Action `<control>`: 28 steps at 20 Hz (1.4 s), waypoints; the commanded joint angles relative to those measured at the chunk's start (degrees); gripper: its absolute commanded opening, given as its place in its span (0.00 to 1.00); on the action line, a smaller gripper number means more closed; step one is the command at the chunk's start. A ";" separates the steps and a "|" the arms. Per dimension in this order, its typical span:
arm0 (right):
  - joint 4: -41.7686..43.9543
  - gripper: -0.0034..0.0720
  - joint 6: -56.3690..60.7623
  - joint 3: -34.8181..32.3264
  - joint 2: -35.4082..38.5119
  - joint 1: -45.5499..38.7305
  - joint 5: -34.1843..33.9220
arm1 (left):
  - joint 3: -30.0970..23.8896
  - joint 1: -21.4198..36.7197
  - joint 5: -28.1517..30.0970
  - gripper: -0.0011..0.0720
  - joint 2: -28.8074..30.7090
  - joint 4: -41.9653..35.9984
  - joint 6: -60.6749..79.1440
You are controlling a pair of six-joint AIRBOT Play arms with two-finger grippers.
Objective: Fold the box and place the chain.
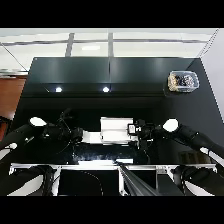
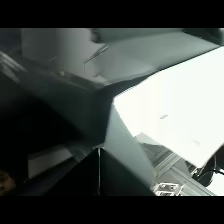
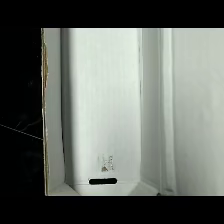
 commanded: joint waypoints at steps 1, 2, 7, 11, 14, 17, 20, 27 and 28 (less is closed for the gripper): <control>0.02 0.65 0.00 0.00 0.02 0.04 0.00 | 2.32 -0.52 -1.55 0.27 -0.13 -0.44 1.07; 0.02 0.65 0.00 -0.02 0.02 0.04 0.00 | 2.99 -0.52 -3.37 0.42 -0.13 -0.22 1.57; 0.02 0.65 0.00 0.00 0.02 0.04 0.00 | 6.82 -0.57 -8.41 0.98 -0.13 -0.20 4.33; 0.02 0.65 0.00 0.00 0.02 0.07 0.00 | 9.18 -4.00 -8.13 0.98 0.33 -0.17 3.96; 0.02 0.65 0.00 0.00 0.02 0.07 0.00 | 10.21 -11.17 -1.62 0.97 1.25 2.67 -0.33; 0.02 0.65 0.00 0.00 0.02 0.07 0.00 | 11.08 -19.32 6.73 0.97 1.25 7.21 -7.82; 0.02 0.65 0.00 0.00 0.02 0.07 0.02 | 13.05 -25.49 11.17 0.96 1.25 14.03 -17.64; 0.02 0.65 0.02 0.00 0.02 0.07 0.00 | 18.88 -32.54 10.34 0.96 0.98 36.04 -42.95; 0.02 0.65 0.02 -0.02 0.02 0.07 0.00 | 19.65 -33.73 9.64 0.95 0.79 38.32 -46.12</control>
